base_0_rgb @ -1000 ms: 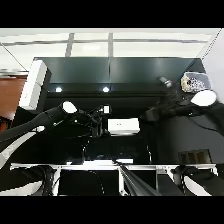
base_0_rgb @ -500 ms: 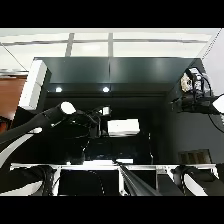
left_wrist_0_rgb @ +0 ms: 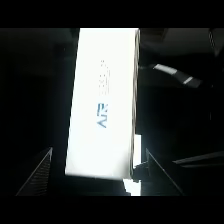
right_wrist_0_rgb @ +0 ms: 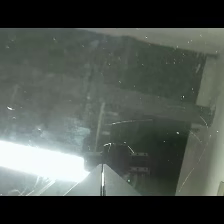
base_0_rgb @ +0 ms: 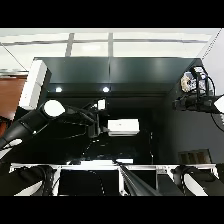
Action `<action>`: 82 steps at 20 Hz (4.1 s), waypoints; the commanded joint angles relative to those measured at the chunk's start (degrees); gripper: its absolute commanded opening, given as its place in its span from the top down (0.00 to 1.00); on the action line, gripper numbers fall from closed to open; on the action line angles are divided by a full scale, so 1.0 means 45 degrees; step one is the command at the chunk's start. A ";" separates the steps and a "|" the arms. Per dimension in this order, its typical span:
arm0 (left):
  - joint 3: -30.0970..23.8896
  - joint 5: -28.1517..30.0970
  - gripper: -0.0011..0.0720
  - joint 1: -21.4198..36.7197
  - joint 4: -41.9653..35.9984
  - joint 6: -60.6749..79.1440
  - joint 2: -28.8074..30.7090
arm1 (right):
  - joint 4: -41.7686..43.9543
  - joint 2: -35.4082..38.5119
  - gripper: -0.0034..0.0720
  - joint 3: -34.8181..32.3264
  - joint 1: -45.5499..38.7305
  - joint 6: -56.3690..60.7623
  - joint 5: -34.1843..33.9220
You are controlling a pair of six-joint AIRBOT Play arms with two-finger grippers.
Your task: Fold the box and place the chain.
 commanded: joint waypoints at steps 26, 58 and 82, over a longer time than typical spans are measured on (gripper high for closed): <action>0.3288 0.0597 0.02 -0.3308 0.2909 -0.3099 -0.4731 | 0.0034 -0.0053 0.94 -0.0233 -0.0029 0.0034 -0.0573; -0.1010 -0.1977 0.76 1.7607 0.6785 -0.8748 0.2477 | 0.1141 -0.0053 0.94 -0.0359 -0.0024 0.0034 -0.0806; 0.2448 -0.2239 0.02 1.5907 0.6387 -0.8602 -0.0248 | 0.1078 -0.0049 0.94 -0.0087 -0.0024 -0.0879 -0.1069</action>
